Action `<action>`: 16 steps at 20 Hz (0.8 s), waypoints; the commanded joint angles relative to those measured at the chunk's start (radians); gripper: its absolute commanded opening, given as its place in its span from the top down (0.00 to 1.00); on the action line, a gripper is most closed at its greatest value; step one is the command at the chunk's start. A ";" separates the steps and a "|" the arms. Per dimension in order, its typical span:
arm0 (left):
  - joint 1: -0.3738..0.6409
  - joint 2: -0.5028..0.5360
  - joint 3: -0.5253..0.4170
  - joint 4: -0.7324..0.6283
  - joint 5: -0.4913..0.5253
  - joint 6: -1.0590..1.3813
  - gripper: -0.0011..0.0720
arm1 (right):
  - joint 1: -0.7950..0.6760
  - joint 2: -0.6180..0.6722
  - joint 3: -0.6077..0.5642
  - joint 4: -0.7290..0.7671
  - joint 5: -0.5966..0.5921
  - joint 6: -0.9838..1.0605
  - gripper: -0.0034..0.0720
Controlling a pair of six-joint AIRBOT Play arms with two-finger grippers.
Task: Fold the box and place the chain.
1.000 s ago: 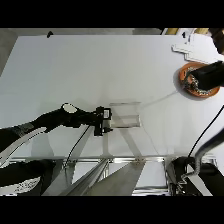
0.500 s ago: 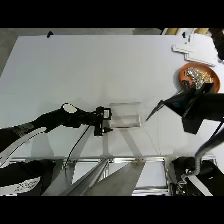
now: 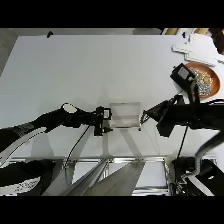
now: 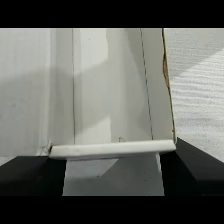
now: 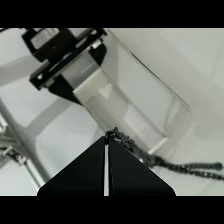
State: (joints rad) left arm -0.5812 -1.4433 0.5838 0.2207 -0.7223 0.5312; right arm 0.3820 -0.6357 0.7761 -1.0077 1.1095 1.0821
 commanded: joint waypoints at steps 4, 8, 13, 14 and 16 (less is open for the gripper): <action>0.000 0.000 0.000 0.000 0.000 0.000 0.97 | 0.006 -0.173 -0.060 0.203 -0.082 -0.237 0.93; 0.000 0.001 0.000 0.000 0.000 0.000 0.97 | 0.080 -0.294 -0.060 0.193 -0.089 -0.280 0.93; 0.000 0.001 0.000 0.000 0.000 0.000 0.97 | 0.214 -0.399 -0.060 0.111 -0.198 -0.243 0.93; 0.000 0.001 0.000 0.000 0.000 0.000 0.97 | 0.220 -0.416 -0.060 0.097 -0.204 -0.224 0.93; 0.000 0.001 0.000 0.000 0.000 0.000 0.97 | 0.222 -0.449 -0.060 0.062 -0.213 -0.188 0.91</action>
State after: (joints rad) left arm -0.5812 -1.4433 0.5838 0.2207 -0.7223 0.5316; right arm 0.5781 -1.0340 0.7162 -0.8951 0.9291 0.8520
